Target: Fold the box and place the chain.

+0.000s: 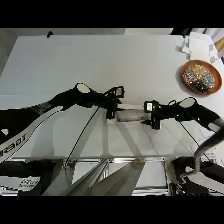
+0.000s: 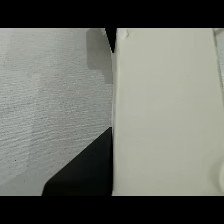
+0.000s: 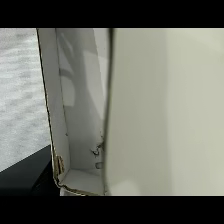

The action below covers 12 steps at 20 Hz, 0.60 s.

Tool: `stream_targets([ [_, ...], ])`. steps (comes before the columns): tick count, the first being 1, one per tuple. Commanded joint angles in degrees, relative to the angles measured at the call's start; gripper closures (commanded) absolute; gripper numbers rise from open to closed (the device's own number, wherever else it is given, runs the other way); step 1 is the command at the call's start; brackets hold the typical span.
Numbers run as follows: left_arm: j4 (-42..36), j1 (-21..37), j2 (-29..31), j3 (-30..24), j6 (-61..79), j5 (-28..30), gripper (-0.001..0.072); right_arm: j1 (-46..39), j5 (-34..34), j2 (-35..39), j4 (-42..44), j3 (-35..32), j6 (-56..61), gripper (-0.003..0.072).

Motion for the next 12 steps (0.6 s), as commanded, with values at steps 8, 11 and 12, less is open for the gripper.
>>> stream_targets([
  [8, 0.4, 1.5, 3.3, 0.0, -0.2, -0.4, 0.0199, 0.0, 0.0, 0.0, 0.0, 0.0, 0.0, 0.028],
  [11, 5.3, 3.5, 7.6, 0.0, -2.2, -0.4, 0.0084, 0.0, 0.0, 0.0, 0.0, 0.0, 0.0, 0.028],
  [12, 8.1, 4.2, 9.2, 0.0, -5.0, -0.4, 0.0017, 0.0, 0.0, 0.0, 0.0, 0.0, 0.0, 0.028],
])
